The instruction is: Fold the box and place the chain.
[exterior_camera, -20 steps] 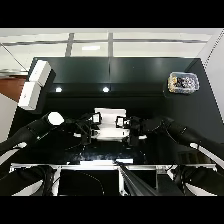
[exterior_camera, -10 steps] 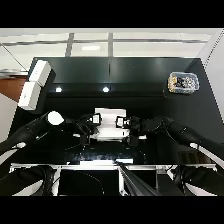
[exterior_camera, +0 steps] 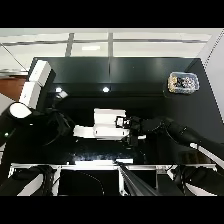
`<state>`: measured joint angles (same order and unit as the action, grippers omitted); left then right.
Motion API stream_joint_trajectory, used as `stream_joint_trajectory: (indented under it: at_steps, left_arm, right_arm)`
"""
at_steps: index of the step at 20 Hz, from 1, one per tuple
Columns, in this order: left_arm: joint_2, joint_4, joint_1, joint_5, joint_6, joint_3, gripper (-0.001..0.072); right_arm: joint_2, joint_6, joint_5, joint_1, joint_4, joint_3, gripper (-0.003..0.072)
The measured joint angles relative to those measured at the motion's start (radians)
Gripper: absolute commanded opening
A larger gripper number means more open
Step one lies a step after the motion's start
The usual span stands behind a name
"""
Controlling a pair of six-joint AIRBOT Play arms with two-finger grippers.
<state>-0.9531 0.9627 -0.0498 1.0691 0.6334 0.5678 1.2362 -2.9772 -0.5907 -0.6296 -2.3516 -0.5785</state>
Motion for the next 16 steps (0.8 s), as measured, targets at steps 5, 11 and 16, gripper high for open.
stream_joint_trajectory:
  at_steps: [5,11,16]
  left_arm:
    - [-0.024,0.023,0.198,-0.019,0.406,-0.064,0.0028]
    - [-0.184,-0.116,0.246,-0.003,0.469,-0.125,0.0026]
    - [-0.293,-0.25,0.18,-0.003,0.397,-0.134,0.0027]
  right_arm:
    - [0.0,0.0,0.003,0.0,0.0,0.0,0.0525]
    - [0.0,0.0,0.004,0.0,0.0,0.0,0.0525]
    - [0.0,0.0,0.004,0.0,0.0,0.0,0.0525]
